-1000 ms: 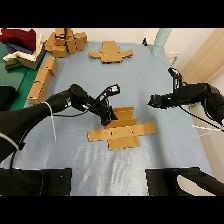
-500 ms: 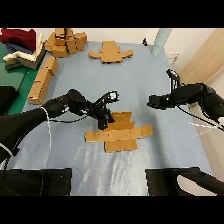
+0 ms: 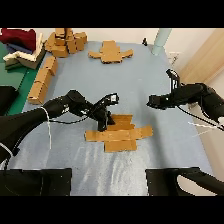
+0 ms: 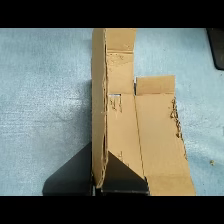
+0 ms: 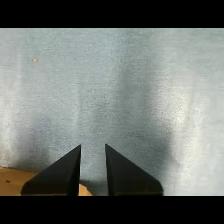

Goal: Fold the box.

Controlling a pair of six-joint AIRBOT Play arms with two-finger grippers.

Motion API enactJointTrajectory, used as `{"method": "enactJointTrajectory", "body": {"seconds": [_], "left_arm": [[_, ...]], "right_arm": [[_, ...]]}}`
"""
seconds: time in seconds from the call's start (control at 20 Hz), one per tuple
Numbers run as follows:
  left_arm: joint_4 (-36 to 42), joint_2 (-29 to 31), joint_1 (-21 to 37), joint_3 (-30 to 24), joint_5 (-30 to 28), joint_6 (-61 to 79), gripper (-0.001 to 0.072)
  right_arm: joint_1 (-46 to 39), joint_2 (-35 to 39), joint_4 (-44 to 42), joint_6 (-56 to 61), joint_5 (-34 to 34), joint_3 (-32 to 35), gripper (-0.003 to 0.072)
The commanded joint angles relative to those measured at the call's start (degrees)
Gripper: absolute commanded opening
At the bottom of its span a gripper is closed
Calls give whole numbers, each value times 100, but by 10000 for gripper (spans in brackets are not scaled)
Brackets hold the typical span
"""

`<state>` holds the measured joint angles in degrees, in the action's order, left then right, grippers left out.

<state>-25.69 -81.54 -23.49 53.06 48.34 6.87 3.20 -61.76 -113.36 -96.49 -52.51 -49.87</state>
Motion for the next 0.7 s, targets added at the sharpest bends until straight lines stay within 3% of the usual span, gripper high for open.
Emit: {"method": "enactJointTrajectory", "body": {"seconds": [0.0,0.3,0.35,0.45,0.5,0.65], "left_arm": [[-2,-2,-2,-2,66,20,13],[-4,-2,-2,-2,173,20,14],[-4,-2,-2,-2,164,11,14],[-4,-2,0,-2,170,-37,14],[-4,-2,0,-2,170,-39,14],[-2,-2,0,-2,164,-35,14]], "right_arm": [[4,-2,-2,0,-2,-4,231],[4,-2,-2,0,-7,-2,230],[4,-2,-2,0,-22,-2,213],[4,-2,-11,0,-177,-4,47],[7,-2,-59,-2,-385,-4,7],[227,39,-22,-63,-1255,103,6]]}}
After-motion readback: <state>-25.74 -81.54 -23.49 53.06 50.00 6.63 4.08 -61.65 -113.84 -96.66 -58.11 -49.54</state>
